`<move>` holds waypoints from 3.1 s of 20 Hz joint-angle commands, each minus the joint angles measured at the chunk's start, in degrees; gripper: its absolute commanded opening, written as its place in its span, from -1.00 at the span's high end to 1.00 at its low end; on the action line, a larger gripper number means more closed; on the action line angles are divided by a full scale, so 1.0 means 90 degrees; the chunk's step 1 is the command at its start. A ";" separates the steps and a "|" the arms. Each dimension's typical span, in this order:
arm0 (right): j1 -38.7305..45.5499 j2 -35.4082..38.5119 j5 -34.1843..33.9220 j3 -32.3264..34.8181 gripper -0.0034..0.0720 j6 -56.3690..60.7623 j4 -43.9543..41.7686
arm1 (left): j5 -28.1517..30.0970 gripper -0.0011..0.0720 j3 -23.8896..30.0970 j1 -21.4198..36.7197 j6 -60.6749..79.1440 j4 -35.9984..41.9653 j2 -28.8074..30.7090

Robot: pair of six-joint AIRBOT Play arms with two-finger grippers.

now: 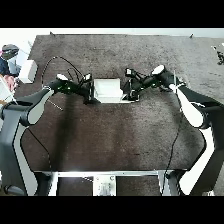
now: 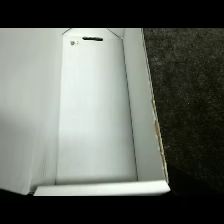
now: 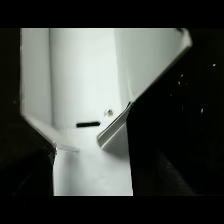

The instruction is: Fold the box and place the chain.

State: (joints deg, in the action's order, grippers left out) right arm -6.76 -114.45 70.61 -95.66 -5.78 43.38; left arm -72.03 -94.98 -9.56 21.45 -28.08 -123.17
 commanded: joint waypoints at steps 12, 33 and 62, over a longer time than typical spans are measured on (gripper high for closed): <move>-0.0418 0.0311 -0.0532 -0.0005 0.89 0.0435 -0.1700 | 0.0053 -0.11 0.0000 0.0002 -0.0005 -0.0024 -0.0005; -0.0243 0.0223 -0.1848 -0.0019 0.89 0.0440 -0.1248 | 0.0075 -0.11 0.0000 0.0002 -0.0002 -0.0019 -0.0005; -0.0869 0.0566 -0.1149 0.0474 0.47 0.1290 0.1115 | 0.0075 -0.11 0.0000 0.0002 -0.0002 0.0005 -0.0005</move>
State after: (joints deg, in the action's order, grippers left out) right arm -14.31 -109.27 59.96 -91.42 4.86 55.55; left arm -71.35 -94.96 -9.56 21.41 -28.18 -123.20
